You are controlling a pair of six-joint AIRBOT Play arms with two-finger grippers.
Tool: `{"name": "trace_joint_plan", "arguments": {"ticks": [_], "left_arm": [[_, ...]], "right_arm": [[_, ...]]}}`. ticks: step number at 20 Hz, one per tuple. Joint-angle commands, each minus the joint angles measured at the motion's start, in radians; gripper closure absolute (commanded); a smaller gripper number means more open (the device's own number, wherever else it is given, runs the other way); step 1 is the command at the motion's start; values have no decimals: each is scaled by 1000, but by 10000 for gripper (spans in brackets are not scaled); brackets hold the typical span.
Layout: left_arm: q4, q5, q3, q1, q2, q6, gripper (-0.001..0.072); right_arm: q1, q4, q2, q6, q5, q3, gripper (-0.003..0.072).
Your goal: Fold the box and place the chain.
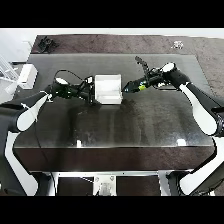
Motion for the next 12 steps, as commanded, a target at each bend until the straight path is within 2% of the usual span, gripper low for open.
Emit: {"name": "trace_joint_plan", "arguments": {"ticks": [1,4,5,6,11,12], "left_arm": [[0,0,0,0,0,0,198],[0,0,0,0,0,0,199],[0,0,0,0,0,0,198],[0,0,0,0,0,0,198],[0,0,0,0,0,0,198],[0,0,0,0,0,0,198]], "right_arm": [[1,-3,-2,10,6,2,392],[1,-36,-3,60,2,2,375],[1,-37,-3,71,2,2,297],[3,-37,-3,88,3,2,275],[33,-37,-3,143,2,2,268],[40,-37,-3,161,2,2,230]]}}
